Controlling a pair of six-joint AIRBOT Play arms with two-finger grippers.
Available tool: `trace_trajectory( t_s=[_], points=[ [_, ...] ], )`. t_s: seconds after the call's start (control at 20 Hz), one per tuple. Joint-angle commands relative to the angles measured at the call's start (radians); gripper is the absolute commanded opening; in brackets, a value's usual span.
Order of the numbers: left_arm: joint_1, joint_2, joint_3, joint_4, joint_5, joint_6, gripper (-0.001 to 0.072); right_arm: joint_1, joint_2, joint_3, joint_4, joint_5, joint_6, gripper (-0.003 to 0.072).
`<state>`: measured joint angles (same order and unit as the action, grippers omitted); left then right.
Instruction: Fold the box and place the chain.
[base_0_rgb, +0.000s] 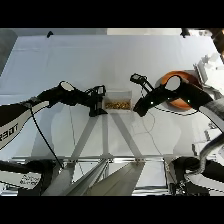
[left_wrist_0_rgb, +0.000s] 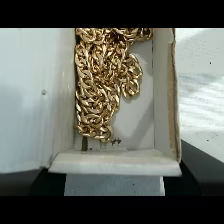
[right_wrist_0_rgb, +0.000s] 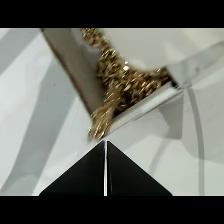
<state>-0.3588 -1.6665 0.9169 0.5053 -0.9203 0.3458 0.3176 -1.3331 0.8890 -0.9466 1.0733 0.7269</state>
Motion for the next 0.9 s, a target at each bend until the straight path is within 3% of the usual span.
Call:
trace_trajectory(
  t_s=[0.0,0.25,0.45,0.65,0.75,0.85],
  points=[
    [0.000,0.000,0.000,0.001,0.000,0.002,0.0257,0.000,0.018,0.000,-0.014,0.048,0.010,0.0006],
    [0.000,0.000,0.000,0.001,0.000,0.002,0.0257,0.000,0.079,0.007,-0.015,0.053,0.029,0.0006],
    [0.000,0.000,0.000,0.001,0.000,0.002,0.0257,-0.001,0.163,0.134,-0.005,0.065,0.034,0.0008],
    [0.000,0.000,0.000,0.001,0.000,0.002,0.0257,-0.047,0.026,0.438,0.148,0.190,0.065,0.0009],
    [0.000,0.000,0.000,0.001,0.000,0.002,0.0257,-0.047,-0.084,0.560,0.160,0.181,0.111,0.0013],
    [0.000,0.000,0.000,0.001,0.000,0.002,0.0257,-0.047,-0.182,0.599,0.159,0.100,0.178,0.0064]
  ],
)
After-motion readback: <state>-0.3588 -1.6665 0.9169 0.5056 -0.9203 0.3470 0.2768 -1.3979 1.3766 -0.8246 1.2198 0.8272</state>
